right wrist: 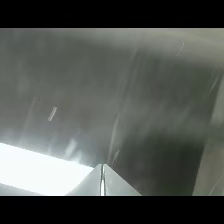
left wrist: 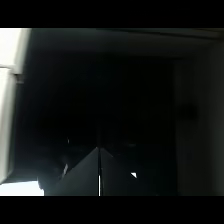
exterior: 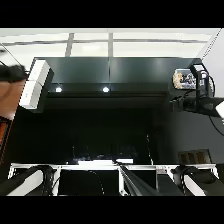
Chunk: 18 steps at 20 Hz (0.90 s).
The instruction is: Fold the box and place the chain.
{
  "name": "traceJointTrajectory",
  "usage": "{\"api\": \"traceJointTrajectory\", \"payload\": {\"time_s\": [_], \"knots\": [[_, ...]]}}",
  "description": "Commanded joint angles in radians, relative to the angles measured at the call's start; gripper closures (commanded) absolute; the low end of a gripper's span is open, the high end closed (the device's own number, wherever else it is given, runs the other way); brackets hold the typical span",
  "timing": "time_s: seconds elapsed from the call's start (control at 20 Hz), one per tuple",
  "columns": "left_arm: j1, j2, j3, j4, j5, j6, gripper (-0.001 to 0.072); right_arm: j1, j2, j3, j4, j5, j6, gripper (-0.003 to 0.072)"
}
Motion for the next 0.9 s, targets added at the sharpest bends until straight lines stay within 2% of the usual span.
{"api": "traceJointTrajectory", "payload": {"time_s": [0.0, 0.1, 0.2, 0.35, 0.85], "knots": [[-0.149, 0.273, -0.425, 0.007, 0.397, 0.009, 0.0685, 0.008, 0.023, -0.159, 0.014, -0.421, -0.029, 0.0673], [-0.179, 0.357, -0.578, 0.004, 0.515, 0.009, 0.0683, 0.008, 0.023, -0.163, 0.016, -0.422, -0.029, 0.0673], [-0.182, 0.392, -0.627, 0.003, 0.529, 0.009, 0.0683, 0.01, 0.023, -0.163, 0.016, -0.42, -0.029, 0.0673], [-0.182, 0.394, -0.628, 0.003, 0.499, 0.005, 0.0683, 0.01, 0.023, -0.163, 0.016, -0.42, -0.029, 0.0673], [-0.182, 0.394, -0.628, 0.003, 0.501, 0.005, 0.0683, 0.01, 0.023, -0.163, 0.016, -0.42, -0.029, 0.0673]]}}
